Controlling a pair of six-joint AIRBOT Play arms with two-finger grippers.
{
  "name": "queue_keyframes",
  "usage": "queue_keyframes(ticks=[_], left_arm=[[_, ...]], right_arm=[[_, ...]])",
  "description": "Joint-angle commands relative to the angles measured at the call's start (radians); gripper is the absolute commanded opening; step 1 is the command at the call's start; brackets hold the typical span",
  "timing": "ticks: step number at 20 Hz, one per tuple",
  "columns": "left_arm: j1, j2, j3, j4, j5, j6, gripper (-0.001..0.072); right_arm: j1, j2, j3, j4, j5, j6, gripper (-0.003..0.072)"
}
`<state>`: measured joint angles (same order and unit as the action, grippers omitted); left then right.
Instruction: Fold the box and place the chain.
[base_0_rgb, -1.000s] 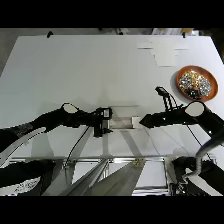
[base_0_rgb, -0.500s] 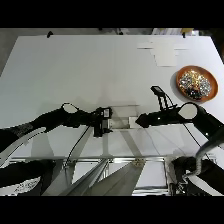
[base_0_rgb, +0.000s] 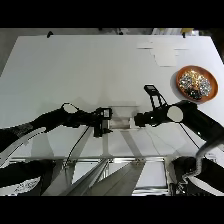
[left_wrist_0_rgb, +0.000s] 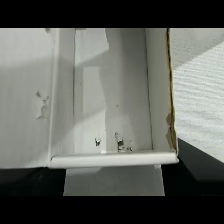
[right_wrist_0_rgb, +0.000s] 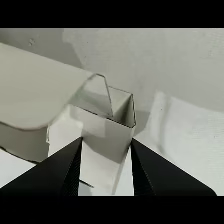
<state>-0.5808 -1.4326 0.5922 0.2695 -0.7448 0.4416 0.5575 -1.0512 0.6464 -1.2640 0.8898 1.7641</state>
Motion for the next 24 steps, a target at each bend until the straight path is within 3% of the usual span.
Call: queue_keyframes(ticks=[1,5,13,19,24], left_arm=[[0.000,0.000,0.000,0.000,0.000,0.000,0.0171],[0.000,0.000,0.000,0.000,0.000,0.000,0.0171],[0.000,0.000,0.000,0.000,0.000,0.000,0.0171],[0.000,0.000,0.000,0.000,0.000,0.000,0.0171],[0.000,0.000,0.000,0.000,0.000,0.000,0.0171]], right_arm=[[0.058,-0.049,0.049,-0.073,0.056,0.108,0.0335],[0.097,-0.065,0.052,-0.116,0.064,0.187,0.0334],[0.124,-0.072,0.057,-0.128,0.034,0.276,0.0259],[0.200,-0.189,0.138,-0.158,0.061,0.308,0.0254],[0.198,-0.196,0.143,-0.264,0.086,0.391,0.0235]])
